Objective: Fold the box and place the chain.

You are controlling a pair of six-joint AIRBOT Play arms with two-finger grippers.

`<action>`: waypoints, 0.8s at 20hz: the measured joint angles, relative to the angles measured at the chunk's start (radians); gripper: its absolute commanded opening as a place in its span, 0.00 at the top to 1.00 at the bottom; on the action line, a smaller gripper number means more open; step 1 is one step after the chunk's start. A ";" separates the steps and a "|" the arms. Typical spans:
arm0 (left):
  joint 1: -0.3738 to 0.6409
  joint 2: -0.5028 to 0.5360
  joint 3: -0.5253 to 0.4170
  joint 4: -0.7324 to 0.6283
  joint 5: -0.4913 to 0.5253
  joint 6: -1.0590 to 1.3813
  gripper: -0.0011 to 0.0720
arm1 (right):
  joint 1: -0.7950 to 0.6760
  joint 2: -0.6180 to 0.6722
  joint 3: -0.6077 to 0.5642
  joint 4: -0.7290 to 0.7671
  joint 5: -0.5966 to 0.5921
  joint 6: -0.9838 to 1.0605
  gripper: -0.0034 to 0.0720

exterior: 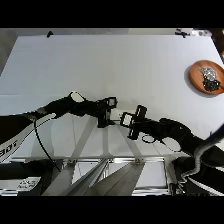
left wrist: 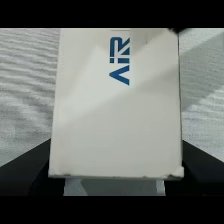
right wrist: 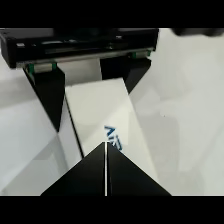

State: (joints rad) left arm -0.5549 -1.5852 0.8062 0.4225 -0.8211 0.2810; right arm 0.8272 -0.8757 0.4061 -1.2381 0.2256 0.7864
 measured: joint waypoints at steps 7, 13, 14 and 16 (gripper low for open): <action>0.000 0.000 0.000 0.003 0.000 0.004 0.61 | -0.104 0.085 -0.036 -0.039 0.050 -0.002 0.95; 0.000 0.000 0.000 0.003 0.000 0.004 0.61 | -0.153 0.095 -0.111 -0.045 0.078 0.022 0.95; 0.000 0.000 0.000 0.004 0.000 0.005 0.61 | -0.156 0.095 -0.121 -0.043 0.076 0.024 0.95; 0.000 0.000 0.000 0.004 0.000 0.007 0.61 | -0.159 0.096 -0.134 -0.043 0.079 0.026 0.95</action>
